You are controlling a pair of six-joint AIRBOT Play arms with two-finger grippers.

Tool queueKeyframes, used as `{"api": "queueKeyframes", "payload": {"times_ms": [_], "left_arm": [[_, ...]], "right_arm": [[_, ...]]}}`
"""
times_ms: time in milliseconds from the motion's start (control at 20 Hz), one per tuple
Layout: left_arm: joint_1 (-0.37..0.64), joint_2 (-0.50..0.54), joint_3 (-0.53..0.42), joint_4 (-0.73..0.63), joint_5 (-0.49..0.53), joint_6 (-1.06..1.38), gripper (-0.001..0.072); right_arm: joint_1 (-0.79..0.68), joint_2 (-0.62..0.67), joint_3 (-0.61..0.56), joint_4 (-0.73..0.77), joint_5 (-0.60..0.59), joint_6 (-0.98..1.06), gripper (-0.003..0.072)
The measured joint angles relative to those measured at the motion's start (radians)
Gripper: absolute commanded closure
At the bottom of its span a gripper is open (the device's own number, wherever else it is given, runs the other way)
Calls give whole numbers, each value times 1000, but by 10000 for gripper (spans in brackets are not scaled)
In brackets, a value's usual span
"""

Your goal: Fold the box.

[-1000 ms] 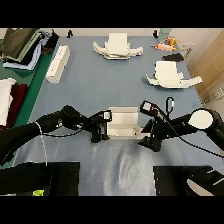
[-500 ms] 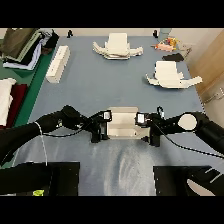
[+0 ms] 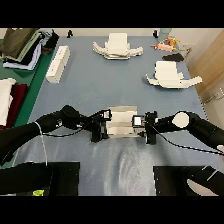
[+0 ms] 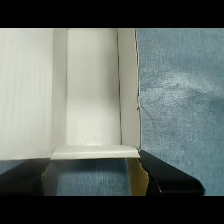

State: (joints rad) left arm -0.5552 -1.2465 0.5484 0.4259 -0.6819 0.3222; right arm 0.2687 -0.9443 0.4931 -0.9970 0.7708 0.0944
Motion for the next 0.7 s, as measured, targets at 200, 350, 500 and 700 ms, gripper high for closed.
{"api": "queueKeyframes", "payload": {"times_ms": [200,350,500,700], "left_arm": [[0,0,0,2,-3,5,245],[0,0,0,2,-6,5,245],[0,0,0,1,-6,3,245],[0,0,0,0,-6,2,245]], "right_arm": [[1,-3,0,14,-19,-13,257],[0,-2,0,3,-16,-15,257],[2,-1,0,-13,-12,-17,281],[2,-1,0,-9,-12,-18,404]]}}
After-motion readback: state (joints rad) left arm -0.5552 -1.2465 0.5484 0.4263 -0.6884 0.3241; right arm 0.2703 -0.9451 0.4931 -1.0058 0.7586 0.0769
